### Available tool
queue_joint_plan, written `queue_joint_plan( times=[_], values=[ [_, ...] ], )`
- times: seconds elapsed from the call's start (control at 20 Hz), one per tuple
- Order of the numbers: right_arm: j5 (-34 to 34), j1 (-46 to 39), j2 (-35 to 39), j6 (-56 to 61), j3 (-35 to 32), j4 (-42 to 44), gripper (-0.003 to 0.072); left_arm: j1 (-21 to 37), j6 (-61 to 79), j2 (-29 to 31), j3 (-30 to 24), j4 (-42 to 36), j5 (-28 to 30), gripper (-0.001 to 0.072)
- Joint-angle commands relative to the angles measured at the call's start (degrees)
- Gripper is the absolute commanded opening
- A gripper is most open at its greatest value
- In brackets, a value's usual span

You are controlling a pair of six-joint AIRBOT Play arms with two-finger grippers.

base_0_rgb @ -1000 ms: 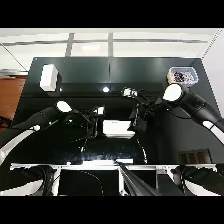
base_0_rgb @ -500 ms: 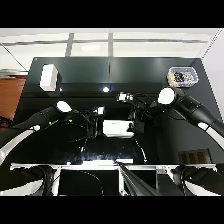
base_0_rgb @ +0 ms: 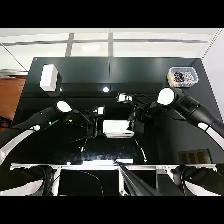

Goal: Fold the box and place the chain.

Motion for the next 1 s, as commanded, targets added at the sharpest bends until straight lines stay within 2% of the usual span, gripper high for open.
queue_joint_plan(
  times=[0.0,0.4,0.5,0.95],
  values=[
    [2.0,0.0,0.0,0.0,0.0,0.3,0.0339,0.0,-0.1,0.0,0.0,0.0,0.0,0.0409],
    [2.1,0.0,0.0,0.0,0.0,0.1,0.0341,0.0,-0.1,0.0,0.0,0.0,0.0,0.0408],
    [2.1,0.0,0.0,0.0,0.0,-0.1,0.0386,0.0,-0.1,0.0,0.0,0.0,0.0,0.0408],
    [2.2,0.0,-0.1,0.0,-1.1,-0.2,0.0387,0.0,-0.1,0.0,0.0,0.0,0.0,0.0408]
  ],
)
